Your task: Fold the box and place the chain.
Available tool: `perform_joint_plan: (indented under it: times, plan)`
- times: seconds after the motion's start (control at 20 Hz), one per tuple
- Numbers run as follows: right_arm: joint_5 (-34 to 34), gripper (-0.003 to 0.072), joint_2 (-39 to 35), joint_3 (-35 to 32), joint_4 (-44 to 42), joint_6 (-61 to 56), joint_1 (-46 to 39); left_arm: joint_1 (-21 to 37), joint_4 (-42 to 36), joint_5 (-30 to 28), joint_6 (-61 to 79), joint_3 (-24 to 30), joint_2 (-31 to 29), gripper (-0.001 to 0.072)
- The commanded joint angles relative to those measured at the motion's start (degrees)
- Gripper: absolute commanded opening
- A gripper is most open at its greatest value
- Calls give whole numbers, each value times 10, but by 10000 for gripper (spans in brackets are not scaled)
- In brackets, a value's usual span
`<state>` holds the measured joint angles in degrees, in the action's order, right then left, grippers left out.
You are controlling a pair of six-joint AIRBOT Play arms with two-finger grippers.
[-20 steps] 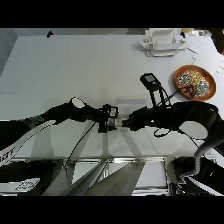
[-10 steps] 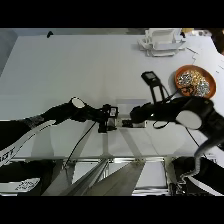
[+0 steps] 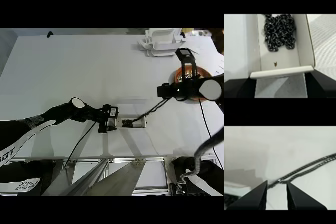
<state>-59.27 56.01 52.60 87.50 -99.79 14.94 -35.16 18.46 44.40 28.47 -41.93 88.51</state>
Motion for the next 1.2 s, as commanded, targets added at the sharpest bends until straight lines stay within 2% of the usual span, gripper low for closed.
perform_joint_plan:
  times: [0.0,0.3,0.55,1.15]
  plan:
    - [8,238,64,2,18,14,-45,0,0,0,0,0,0,140]
    - [25,238,183,2,21,13,-45,0,0,0,0,0,0,140]
    - [29,238,229,2,21,13,-45,0,0,0,0,0,0,140]
    - [41,218,253,2,21,6,-45,0,0,0,0,0,0,140]
